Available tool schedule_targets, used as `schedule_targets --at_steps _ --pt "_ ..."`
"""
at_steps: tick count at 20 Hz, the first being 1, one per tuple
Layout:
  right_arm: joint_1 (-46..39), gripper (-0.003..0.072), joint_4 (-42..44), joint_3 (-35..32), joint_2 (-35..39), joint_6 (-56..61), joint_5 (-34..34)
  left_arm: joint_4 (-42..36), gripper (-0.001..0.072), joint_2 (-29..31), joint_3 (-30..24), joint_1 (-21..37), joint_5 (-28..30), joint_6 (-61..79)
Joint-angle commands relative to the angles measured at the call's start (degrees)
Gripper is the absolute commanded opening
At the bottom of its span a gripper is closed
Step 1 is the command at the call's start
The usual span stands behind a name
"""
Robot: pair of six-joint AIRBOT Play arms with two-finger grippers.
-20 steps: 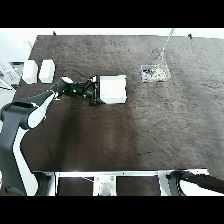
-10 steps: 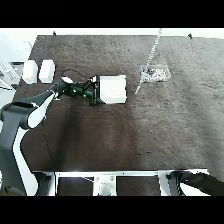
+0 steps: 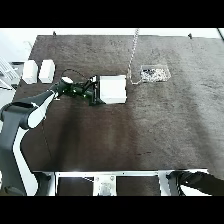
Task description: Fold the box and place the chain.
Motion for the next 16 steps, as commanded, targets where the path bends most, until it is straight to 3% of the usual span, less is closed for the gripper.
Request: schedule_targets --at_steps 1,5,9,13,16 --pt "1.53 0.0005 1.22 -0.42 -3.06 0.15 -0.20 0.02 0.0530 -0.02 0.00 0.07 -0.02 0.00" --pt "3.04 0.0006 1.27 -1.70 -6.38 1.81 -0.17 0.02 0.0530 -0.02 0.00 0.07 0.00 0.00" --pt "3.50 0.0005 2.95 -7.45 -8.07 5.11 -0.63 0.00 0.0530 -0.02 0.00 0.07 0.00 0.00" --pt "3.19 0.0005 2.82 -16.63 -8.37 7.26 -7.85 0.00 0.0530 -0.02 0.00 0.07 0.00 0.00" --pt "2.27 0.0005 1.77 -14.78 -7.74 7.19 -9.25 0.02 0.0530 -0.02 0.00 0.07 0.00 0.00"
